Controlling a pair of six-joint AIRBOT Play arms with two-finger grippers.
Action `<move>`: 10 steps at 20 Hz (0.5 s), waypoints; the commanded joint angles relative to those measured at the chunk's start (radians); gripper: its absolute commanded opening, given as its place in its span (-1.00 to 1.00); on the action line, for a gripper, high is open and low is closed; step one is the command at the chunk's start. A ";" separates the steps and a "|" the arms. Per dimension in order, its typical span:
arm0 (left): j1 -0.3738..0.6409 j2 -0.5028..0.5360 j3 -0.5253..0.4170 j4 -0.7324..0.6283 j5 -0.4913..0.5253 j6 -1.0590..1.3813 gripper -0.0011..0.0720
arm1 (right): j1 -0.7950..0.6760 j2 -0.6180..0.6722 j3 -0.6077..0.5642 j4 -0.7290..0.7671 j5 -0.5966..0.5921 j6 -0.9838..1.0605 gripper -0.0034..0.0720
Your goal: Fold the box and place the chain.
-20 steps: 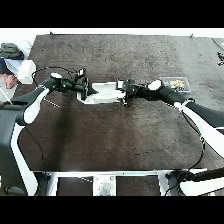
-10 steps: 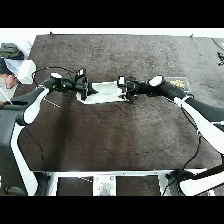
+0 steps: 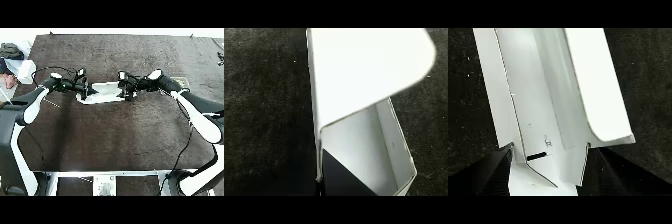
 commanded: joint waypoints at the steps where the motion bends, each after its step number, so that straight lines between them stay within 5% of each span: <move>1: -0.001 0.000 0.000 0.000 0.000 0.000 -0.94 | -0.017 -0.041 0.050 -0.005 0.077 0.019 0.57; 10: -0.001 0.000 0.000 -0.003 0.000 0.000 -0.94 | -0.016 -0.190 0.189 0.004 0.271 0.035 0.57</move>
